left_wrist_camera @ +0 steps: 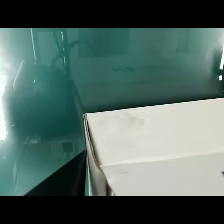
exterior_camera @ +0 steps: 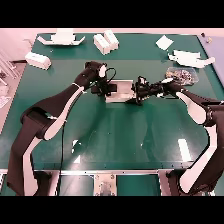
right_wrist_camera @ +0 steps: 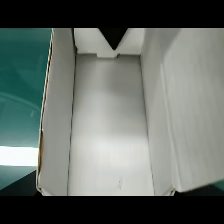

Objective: Fold the box and place the chain.

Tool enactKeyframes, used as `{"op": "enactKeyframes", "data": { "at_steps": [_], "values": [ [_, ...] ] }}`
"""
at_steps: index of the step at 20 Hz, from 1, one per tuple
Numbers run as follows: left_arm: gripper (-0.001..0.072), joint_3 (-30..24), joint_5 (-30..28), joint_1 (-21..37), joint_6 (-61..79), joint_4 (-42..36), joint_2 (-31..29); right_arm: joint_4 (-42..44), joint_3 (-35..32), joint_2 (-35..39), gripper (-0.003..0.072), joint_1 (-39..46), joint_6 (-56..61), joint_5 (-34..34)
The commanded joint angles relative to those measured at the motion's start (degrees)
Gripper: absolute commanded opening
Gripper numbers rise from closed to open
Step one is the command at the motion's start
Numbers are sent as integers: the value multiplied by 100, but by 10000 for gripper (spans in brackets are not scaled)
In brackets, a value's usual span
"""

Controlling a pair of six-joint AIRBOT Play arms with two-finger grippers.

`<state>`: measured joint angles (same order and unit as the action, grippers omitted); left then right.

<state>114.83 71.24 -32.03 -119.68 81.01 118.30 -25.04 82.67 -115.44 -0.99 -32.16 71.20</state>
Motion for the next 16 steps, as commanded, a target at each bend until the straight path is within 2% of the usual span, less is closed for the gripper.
{"op": "enactKeyframes", "data": {
  "at_steps": [1, 2, 4, 10, 11, 12, 13, 16],
  "values": [
    [171, 4, 83, 0, -22, 44, 2, 0, 2, 4, 555, 2, 2, 0],
    [169, 4, 105, 0, -7, 48, 2, 0, 2, 4, 555, 2, 2, 0],
    [23, 4, 146, 0, 66, 46, 4, 0, 2, 4, 555, 2, 2, 0],
    [22, 4, 28, -96, 125, 109, 0, 0, 2, 4, 555, 2, 2, 0],
    [70, 4, -44, -96, 173, 107, -9, 0, 2, 4, 555, 2, 2, 0],
    [319, 28, -50, -96, 216, 85, -15, 0, 2, 4, 555, 2, 2, 0],
    [418, 76, -17, -96, 225, 83, -15, 0, 2, 4, 555, 2, 2, 0],
    [426, 151, -33, -96, 372, 96, -87, 0, 2, 4, 555, 2, 2, 0]
  ]
}}
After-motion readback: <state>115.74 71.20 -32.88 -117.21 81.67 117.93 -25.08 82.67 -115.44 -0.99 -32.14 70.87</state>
